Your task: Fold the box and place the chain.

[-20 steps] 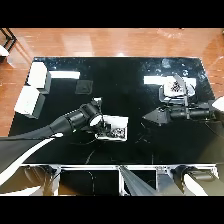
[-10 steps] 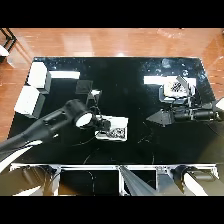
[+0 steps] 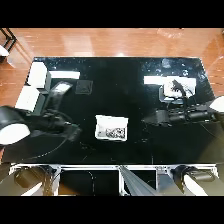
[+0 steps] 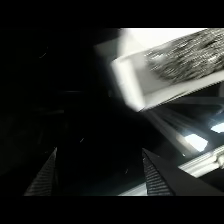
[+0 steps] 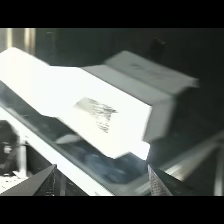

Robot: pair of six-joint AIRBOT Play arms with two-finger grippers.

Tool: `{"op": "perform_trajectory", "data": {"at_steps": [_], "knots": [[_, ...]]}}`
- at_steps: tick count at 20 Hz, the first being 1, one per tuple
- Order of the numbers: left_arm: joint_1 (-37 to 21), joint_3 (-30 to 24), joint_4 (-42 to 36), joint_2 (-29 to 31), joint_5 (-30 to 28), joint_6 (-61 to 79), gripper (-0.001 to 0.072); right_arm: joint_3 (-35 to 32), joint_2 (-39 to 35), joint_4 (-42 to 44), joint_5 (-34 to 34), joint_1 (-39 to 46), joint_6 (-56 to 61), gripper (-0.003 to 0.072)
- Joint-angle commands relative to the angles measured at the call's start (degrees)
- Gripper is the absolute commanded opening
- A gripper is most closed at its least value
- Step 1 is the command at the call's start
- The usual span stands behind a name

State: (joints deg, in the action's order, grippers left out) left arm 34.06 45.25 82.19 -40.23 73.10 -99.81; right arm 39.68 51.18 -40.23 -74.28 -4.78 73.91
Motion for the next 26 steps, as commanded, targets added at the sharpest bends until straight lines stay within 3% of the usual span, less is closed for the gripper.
{"op": "perform_trajectory", "data": {"at_steps": [1,3,5,8,10,14,18,26], "knots": [[-15.80,-9.53,-20.79,7.28,-0.52,17.77,0.0638,2.89,0.17,2.05,11.21,-10.10,6.40,0.0710],[-21.70,-12.66,-25.75,6.69,-2.29,20.48,0.0638,7.30,1.49,0.02,16.17,-14.14,6.95,0.0709],[-24.87,-13.40,-25.59,4.61,-2.82,20.57,0.0637,13.14,5.68,-7.58,14.69,-16.37,8.57,0.0709],[-25.38,-13.38,-25.70,-0.37,-2.84,20.57,0.0637,21.40,13.09,-15.58,13.14,-19.04,2.38,0.0709],[-25.24,-13.35,-25.46,-3.91,-3.15,20.57,0.0637,25.40,17.59,-16.15,12.24,-19.85,-4.52,0.0709],[-25.29,-13.33,-23.61,-8.72,-5.92,20.59,0.0636,26.32,23.15,-16.59,10.34,-22.25,-14.93,0.0709],[-25.29,-13.33,-20.39,-9.81,-6.62,20.55,0.0635,26.32,26.05,-16.94,8.70,-25.09,-20.87,0.0709],[-25.27,-13.33,-21.57,-9.81,-6.62,20.57,0.0628,26.32,26.05,-17.05,2.19,-29.22,-20.61,0.0708]]}}
